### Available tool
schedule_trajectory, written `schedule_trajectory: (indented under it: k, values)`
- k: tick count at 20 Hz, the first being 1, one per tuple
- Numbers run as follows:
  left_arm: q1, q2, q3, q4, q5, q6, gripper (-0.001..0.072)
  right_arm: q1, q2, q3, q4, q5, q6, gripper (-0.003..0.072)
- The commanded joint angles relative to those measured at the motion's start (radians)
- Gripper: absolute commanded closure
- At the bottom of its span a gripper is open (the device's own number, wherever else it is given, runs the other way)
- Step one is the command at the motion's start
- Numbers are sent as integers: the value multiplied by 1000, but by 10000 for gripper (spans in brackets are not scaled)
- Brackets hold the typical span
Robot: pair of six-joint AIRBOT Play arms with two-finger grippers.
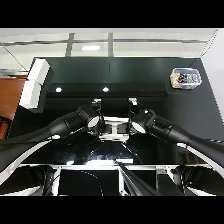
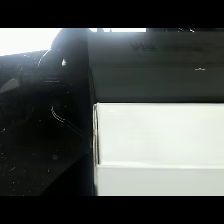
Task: Fold the box and place the chain.
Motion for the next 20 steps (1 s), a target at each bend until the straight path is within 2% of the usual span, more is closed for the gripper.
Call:
schedule_trajectory:
  k: [1, 5, 20]
  values:
    - [1, 0, 0, 0, 0, 2, 682, 0, -55, 75, 31, 58, 28, 370]
    - [1, 0, 0, 0, -2, 2, 682, 0, -102, 98, 89, 85, 27, 380]
    - [1, 0, 0, 0, -3, 2, 682, -6, -116, 98, 49, 119, 26, 380]
